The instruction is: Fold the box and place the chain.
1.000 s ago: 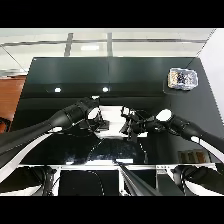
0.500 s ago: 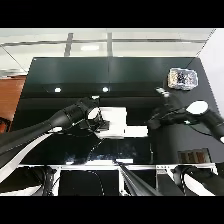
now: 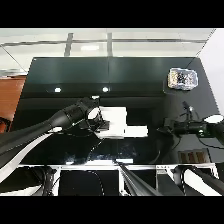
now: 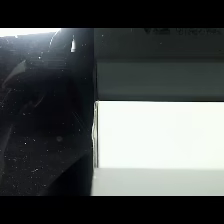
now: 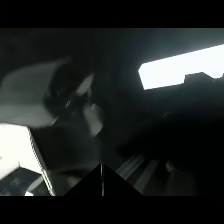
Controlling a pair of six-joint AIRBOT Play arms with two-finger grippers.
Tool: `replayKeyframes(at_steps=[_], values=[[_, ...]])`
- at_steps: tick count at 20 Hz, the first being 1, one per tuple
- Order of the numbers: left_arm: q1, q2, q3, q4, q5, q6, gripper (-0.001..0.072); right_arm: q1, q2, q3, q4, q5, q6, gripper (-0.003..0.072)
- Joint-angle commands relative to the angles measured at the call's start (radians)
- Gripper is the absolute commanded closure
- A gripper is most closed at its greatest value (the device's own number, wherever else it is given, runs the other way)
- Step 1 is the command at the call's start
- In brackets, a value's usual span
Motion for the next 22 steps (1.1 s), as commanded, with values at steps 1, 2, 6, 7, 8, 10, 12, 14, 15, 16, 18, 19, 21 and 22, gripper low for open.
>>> replayKeyframes(at_steps=[1,2,6,7,8,10,12,14,15,16,18,19,21,22], values=[[0.000,-0.001,0.001,-0.003,0.001,0.000,0.0681,0.104,-0.083,-0.055,0.165,-0.010,-0.100,0.0670],[0.000,-0.001,0.001,-0.003,0.001,0.000,0.0681,0.163,-0.108,-0.054,0.235,-0.024,-0.138,0.0670],[0.000,-0.001,0.001,-0.003,0.001,0.000,0.0681,0.328,-0.133,-0.030,0.507,-0.051,-0.288,0.0670],[0.000,-0.001,0.001,-0.003,0.001,0.000,0.0681,0.348,-0.133,-0.007,0.496,-0.049,-0.288,0.0670],[0.000,-0.001,0.001,-0.003,0.001,0.000,0.0681,0.362,-0.133,0.021,0.450,-0.039,-0.280,0.0670],[0.000,-0.001,0.001,-0.003,0.001,0.000,0.0681,0.374,-0.133,0.061,0.382,-0.020,-0.222,0.0670],[0.000,-0.001,0.001,-0.003,0.001,0.000,0.0681,0.374,-0.133,0.082,0.382,0.027,-0.217,0.0667],[0.000,-0.001,0.001,-0.003,0.001,0.000,0.0681,0.374,-0.133,0.100,0.386,0.080,-0.216,0.0310],[0.000,-0.001,0.001,-0.003,0.001,0.000,0.0681,0.374,-0.133,0.110,0.387,0.100,-0.216,0.0172],[0.000,-0.001,0.001,-0.003,0.002,0.000,0.0681,0.374,-0.133,0.121,0.387,0.123,-0.216,0.0168],[0.000,-0.001,0.001,-0.003,0.001,0.000,0.0681,0.390,-0.133,0.140,0.387,0.130,-0.207,0.0170],[0.000,-0.001,0.001,-0.003,0.001,0.000,0.0681,0.414,-0.133,0.148,0.388,0.114,-0.187,0.0171],[0.000,-0.001,0.001,-0.003,0.001,0.000,0.0681,0.476,-0.133,0.166,0.378,0.063,-0.158,0.0197],[0.000,-0.001,0.001,-0.003,0.001,0.000,0.0681,0.509,-0.133,0.181,0.350,0.034,-0.130,0.0198]])
